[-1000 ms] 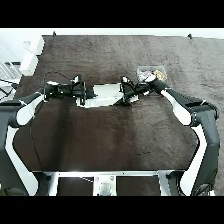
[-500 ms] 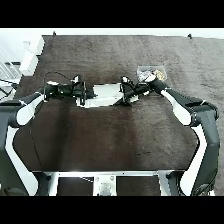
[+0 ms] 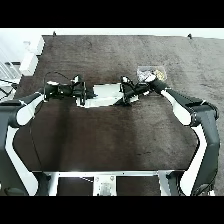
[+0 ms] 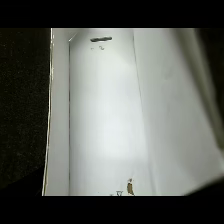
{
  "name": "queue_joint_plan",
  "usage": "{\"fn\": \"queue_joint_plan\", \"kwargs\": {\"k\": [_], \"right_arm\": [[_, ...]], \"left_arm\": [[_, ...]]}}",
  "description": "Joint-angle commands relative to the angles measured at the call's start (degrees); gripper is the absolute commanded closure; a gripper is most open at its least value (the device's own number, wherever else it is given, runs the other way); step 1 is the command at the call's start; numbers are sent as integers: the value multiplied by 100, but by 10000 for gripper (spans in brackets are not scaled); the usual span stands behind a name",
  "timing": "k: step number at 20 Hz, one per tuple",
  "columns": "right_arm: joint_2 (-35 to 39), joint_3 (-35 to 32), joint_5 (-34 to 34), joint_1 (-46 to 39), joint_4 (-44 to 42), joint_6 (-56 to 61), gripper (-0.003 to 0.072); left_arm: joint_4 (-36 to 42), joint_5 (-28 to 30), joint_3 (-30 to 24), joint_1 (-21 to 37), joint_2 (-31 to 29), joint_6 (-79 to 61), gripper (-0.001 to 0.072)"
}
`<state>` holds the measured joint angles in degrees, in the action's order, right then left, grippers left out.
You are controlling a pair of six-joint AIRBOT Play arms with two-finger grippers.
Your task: Fold the box and place the chain.
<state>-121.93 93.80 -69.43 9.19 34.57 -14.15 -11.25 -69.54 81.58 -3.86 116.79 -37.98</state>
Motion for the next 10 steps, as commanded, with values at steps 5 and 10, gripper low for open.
{"fn": "queue_joint_plan", "kwargs": {"k": [5,10], "right_arm": [[-4,-2,-4,0,-2,2,230],[-4,-2,-2,0,-2,2,230]], "left_arm": [[0,-9,4,2,-4,-2,689],[9,-85,22,4,-4,-186,622]]}}
